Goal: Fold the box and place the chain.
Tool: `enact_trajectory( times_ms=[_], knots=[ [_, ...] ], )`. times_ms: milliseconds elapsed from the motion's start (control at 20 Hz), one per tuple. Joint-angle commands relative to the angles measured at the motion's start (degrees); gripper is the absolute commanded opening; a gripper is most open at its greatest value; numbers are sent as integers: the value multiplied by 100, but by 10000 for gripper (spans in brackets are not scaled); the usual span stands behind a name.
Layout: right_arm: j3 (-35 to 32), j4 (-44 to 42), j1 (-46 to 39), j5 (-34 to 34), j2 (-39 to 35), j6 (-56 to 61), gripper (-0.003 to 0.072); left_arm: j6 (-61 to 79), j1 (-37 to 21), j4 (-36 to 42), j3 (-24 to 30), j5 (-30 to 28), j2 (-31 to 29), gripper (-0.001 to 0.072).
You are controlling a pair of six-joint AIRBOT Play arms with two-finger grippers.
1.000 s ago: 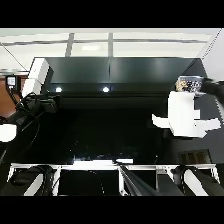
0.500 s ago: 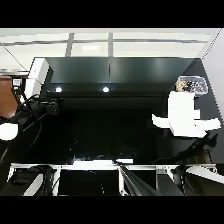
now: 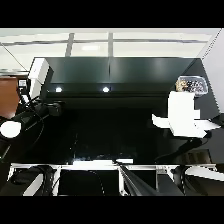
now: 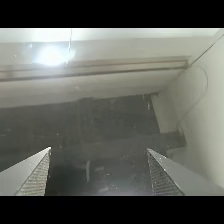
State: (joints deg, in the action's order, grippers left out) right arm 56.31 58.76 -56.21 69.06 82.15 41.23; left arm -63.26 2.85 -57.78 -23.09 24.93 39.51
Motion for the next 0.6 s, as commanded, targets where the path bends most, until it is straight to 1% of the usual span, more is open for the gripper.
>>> enact_trajectory(
  times_ms=[0,100,200,300,350,450,550],
  knots=[
    [55,282,299,192,33,-118,15,0,0,2,2,4,50,715],
    [94,262,299,645,9,-118,14,2,0,2,2,4,50,715],
    [92,-46,302,1139,-63,-118,13,0,0,4,2,4,50,715],
    [37,-807,302,1648,-166,-116,14,-9,0,24,2,0,52,714],
    [-79,-1360,302,1773,-275,-90,13,-17,0,63,2,0,57,714],
    [-588,-2411,363,1705,-730,-203,14,-17,0,221,2,96,59,713],
    [-1381,-3060,647,1233,-1419,-461,14,-13,7,680,4,297,79,712]
  ],
)
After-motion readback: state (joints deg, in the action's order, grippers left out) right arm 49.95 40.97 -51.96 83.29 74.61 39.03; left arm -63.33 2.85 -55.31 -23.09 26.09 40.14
